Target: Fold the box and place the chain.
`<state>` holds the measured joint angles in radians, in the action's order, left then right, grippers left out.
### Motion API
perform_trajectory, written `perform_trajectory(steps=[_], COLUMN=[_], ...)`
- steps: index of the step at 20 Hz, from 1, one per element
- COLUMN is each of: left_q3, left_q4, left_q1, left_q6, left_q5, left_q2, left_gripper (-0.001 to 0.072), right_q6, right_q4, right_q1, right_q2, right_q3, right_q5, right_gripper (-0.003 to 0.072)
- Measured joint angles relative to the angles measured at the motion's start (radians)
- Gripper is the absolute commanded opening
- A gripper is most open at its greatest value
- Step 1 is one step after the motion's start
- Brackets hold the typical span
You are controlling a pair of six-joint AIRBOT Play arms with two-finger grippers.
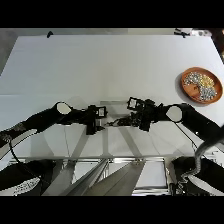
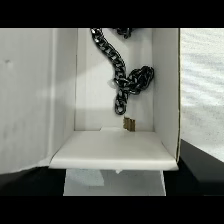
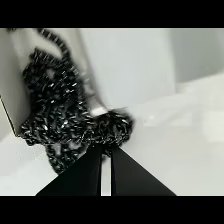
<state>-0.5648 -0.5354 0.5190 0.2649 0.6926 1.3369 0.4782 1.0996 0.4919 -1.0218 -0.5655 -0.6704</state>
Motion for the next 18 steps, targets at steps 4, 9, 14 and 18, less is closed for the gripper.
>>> perform_trajectory(steps=[4,9,14,18], left_q3=[0.000,0.000,0.000,0.000], left_q4=[0.000,0.000,0.000,0.000], left_q1=[0.000,0.000,0.000,0.000], left_q6=[0.000,0.000,0.000,0.000], left_q5=[0.000,0.000,0.000,0.000], left_q2=[0.000,0.000,0.000,0.000], left_gripper=[0.0273,0.0273,0.0273,0.0273], right_q6=[0.033,0.046,0.124,0.227], right_q4=[0.018,0.022,0.015,0.003], right_q1=[0.002,0.067,0.200,0.284], right_q2=[0.141,0.315,0.391,0.388], right_q3=[0.000,-0.003,-0.006,-0.006], right_q5=[0.000,0.016,0.158,0.263], right_gripper=[0.0012,0.0011,0.0011,0.0011])
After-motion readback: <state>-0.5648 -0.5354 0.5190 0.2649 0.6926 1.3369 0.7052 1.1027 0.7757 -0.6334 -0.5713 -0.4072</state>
